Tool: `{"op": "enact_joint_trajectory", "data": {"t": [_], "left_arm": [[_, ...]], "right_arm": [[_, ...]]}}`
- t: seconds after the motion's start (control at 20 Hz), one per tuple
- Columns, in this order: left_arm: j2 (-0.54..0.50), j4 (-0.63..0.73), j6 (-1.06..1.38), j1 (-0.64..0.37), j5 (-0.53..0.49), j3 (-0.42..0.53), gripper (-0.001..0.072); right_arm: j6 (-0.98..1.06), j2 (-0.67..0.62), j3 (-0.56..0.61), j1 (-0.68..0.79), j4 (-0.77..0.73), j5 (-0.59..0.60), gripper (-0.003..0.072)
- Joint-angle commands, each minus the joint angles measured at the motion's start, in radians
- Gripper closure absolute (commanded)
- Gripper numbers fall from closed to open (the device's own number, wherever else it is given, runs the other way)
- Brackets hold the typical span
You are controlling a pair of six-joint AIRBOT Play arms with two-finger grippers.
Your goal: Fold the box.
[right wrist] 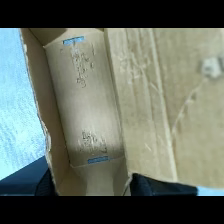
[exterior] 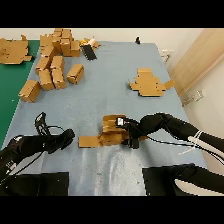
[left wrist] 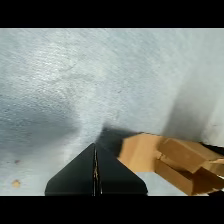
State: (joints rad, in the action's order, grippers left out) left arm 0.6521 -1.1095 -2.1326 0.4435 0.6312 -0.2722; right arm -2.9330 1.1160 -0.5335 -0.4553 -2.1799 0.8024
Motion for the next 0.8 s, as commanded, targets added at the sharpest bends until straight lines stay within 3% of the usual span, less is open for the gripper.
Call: {"op": "enact_joint_trajectory", "data": {"t": [0.0,0.15,0.4,0.75], "left_arm": [[0.023,0.014,0.046,-0.017,0.03,-0.001,0.0699],[0.079,0.165,0.182,0.016,-0.013,-0.001,0.0699],[0.185,0.379,0.342,0.135,-0.183,-0.001,0.0699],[0.233,0.415,0.342,0.212,-0.276,-0.001,0.0699]], "right_arm": [[0.0,0.0,0.0,-0.001,0.0,0.0,0.0187],[0.0,0.0,0.0,-0.001,0.0,-0.001,0.0187],[0.0,0.0,0.0,-0.001,0.0,0.0,0.0187],[0.0,0.0,0.0,-0.001,0.0,0.0,0.0187]]}}
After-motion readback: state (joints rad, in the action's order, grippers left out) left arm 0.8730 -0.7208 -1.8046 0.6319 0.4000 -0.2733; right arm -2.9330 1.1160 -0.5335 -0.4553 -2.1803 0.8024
